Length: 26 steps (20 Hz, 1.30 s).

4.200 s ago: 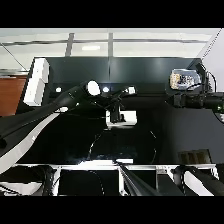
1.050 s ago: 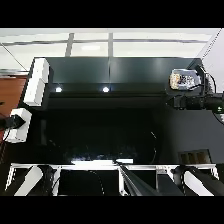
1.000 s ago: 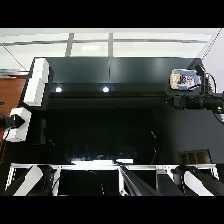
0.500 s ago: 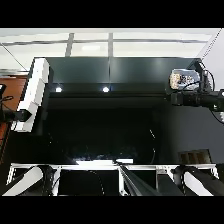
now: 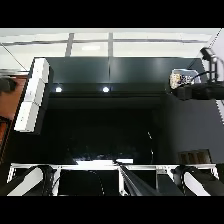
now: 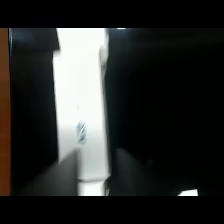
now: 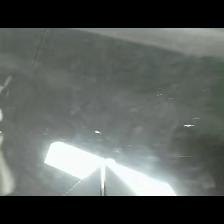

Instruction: Fold the box and place the chain.

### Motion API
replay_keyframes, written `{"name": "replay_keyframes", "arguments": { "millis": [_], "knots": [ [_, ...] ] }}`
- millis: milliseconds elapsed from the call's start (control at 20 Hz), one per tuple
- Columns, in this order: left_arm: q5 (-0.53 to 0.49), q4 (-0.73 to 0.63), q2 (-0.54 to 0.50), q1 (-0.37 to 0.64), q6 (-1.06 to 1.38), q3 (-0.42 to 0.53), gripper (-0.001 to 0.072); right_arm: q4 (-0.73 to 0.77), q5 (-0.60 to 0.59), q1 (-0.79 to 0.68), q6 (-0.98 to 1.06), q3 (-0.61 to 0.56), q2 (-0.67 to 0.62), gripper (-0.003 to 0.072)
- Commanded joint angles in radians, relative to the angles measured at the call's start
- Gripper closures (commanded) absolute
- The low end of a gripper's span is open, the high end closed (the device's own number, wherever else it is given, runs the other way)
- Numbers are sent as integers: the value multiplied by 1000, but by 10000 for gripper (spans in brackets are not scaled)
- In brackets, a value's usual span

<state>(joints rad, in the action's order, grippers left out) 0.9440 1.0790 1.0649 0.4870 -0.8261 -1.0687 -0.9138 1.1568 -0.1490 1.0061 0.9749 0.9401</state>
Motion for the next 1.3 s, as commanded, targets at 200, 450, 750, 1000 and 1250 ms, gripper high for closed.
{"name": "replay_keyframes", "arguments": {
  "millis": [200,450,750,1000,1250],
  "knots": [
    [-83,-40,-288,-378,-199,148,685,-206,-478,0,11,-309,-297,669],
    [-390,-42,-484,-569,-231,522,682,-201,-572,1,11,-409,-286,669],
    [-388,-44,-499,-557,-230,570,680,-202,-556,1,11,-409,-286,669],
    [-388,-44,-499,-557,-230,570,680,-202,-556,1,11,-409,-286,669],
    [-388,-44,-499,-557,-230,570,680,-202,-556,1,11,-409,-286,669]
  ]
}}
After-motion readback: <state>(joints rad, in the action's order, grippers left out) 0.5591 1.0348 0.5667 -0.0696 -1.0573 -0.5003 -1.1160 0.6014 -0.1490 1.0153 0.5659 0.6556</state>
